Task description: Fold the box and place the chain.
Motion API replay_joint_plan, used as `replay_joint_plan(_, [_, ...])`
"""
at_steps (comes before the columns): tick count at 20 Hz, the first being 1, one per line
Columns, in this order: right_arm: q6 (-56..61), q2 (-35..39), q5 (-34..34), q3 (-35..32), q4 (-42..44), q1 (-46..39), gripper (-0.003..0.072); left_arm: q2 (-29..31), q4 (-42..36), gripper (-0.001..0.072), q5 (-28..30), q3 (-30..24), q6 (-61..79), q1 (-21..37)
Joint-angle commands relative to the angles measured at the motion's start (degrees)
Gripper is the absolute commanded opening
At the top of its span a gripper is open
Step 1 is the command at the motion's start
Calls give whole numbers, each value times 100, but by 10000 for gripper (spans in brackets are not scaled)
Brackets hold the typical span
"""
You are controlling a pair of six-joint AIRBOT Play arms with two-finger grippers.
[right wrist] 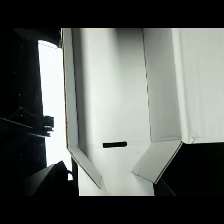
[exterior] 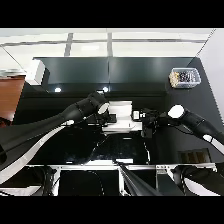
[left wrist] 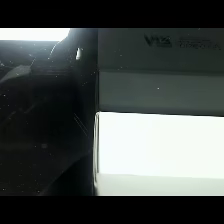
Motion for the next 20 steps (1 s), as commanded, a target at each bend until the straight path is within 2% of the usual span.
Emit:
replay_joint_plan(1, [-247, 76, -4, 4, -116, -35, 680, 2, 0, 26, -7, -2, 11, 4])
replay_joint_plan(2, [-278, 76, -55, 4, -114, -37, 484, 2, 0, 26, -4, -2, 11, 4])
replay_joint_plan(4, [-326, 76, -195, 4, -15, -35, 378, 2, -2, 26, -7, -2, 11, 4])
replay_joint_plan(5, [-326, 72, -284, 2, 79, -35, 297, 2, -2, 26, -4, -2, 11, 2])
replay_joint_plan(8, [-339, 35, -387, 2, 614, -28, 296, 2, -4, 26, -7, -2, 11, 2])
replay_joint_plan(14, [-339, -136, -439, 0, 1139, 245, 296, 2, -17, 26, -4, -2, 11, 2])
replay_joint_plan(20, [-334, -313, -551, 0, 1237, 341, 297, 2, -26, 27, -2, -2, 11, 2])
